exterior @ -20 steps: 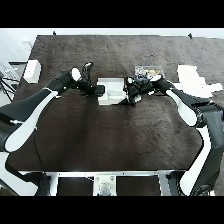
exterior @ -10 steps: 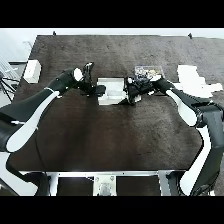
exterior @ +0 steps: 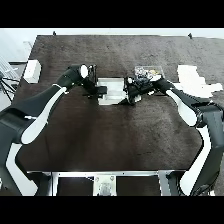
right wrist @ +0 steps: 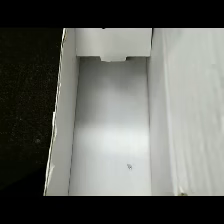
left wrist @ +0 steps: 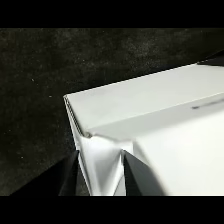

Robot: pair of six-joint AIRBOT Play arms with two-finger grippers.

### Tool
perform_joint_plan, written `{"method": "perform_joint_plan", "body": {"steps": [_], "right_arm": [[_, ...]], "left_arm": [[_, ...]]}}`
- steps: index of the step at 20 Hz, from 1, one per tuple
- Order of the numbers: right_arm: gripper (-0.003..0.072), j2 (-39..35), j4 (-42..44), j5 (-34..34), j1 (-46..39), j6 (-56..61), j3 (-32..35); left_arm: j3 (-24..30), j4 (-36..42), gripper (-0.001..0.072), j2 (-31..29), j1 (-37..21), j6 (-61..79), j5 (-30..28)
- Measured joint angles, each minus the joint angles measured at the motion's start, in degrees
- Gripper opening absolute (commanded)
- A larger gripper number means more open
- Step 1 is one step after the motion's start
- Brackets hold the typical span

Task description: Fold the box and place the chain.

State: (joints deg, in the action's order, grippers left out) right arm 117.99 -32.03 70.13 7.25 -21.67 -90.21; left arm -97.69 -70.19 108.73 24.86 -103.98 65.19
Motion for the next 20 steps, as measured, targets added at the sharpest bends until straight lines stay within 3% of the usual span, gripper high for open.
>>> {"method": "perform_joint_plan", "body": {"steps": [6,15,20], "right_arm": [[0.0582,0.00,0.00,0.00,0.00,0.00,0.00],[0.0582,0.00,0.02,-0.02,0.00,0.02,0.00],[0.0581,0.00,0.02,-0.02,0.00,0.02,0.00]], "left_arm": [[-7.08,-2.69,0.0328,4.26,0.20,-2.34,6.05],[-11.32,-5.70,0.0328,7.08,0.28,-5.27,9.90],[-16.81,-7.78,0.0327,10.14,1.16,-6.38,14.53]]}}
